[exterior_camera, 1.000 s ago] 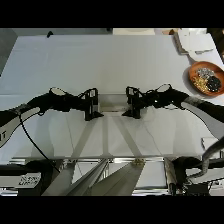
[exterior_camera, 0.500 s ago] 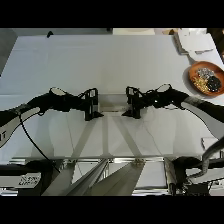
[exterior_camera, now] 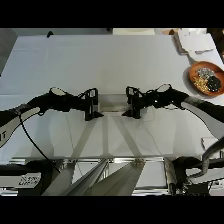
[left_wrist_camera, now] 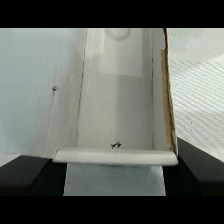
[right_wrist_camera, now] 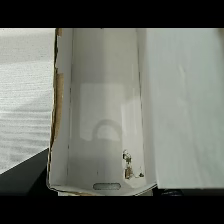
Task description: Fold the box and place the chain.
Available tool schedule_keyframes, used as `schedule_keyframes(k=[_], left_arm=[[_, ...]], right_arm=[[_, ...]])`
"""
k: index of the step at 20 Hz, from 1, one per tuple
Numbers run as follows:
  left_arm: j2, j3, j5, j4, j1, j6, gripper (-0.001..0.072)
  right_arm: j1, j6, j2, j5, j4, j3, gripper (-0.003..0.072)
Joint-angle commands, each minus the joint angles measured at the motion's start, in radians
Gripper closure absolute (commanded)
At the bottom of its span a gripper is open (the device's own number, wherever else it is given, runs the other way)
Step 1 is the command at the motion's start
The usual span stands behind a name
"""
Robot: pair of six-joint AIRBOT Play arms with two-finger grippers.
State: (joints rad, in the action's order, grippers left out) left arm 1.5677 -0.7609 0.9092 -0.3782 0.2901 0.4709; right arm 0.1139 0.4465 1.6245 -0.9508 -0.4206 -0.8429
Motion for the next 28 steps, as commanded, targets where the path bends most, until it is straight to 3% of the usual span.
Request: schedule_keyframes(k=[1,2,3,15,19,23,28], left_arm=[[0.000,0.000,0.000,0.000,0.000,0.000,0.0392],[0.000,0.000,0.000,0.000,0.000,0.000,0.0392],[0.000,0.000,0.000,0.000,0.000,0.000,0.0392],[0.000,0.000,0.000,0.000,0.000,0.000,0.0392],[0.000,0.000,0.000,0.000,0.000,0.000,0.0392],[0.000,0.000,0.000,0.000,0.000,0.000,0.0392],[0.000,0.000,0.000,0.000,0.000,0.000,0.0392]], right_arm=[[0.000,0.000,0.000,0.001,0.003,0.000,0.0218],[0.000,0.000,0.000,0.003,0.002,0.000,0.0120],[0.000,0.000,0.000,0.008,-0.002,0.000,-0.0028],[-0.066,-0.031,-0.079,0.016,-0.118,0.000,-0.0016],[-0.121,-0.056,-0.116,-0.026,-0.238,0.000,-0.0004],[-0.134,-0.056,-0.120,-0.043,-0.232,0.000,0.0218],[-0.134,-0.052,-0.120,-0.055,-0.185,0.000,0.0217]])
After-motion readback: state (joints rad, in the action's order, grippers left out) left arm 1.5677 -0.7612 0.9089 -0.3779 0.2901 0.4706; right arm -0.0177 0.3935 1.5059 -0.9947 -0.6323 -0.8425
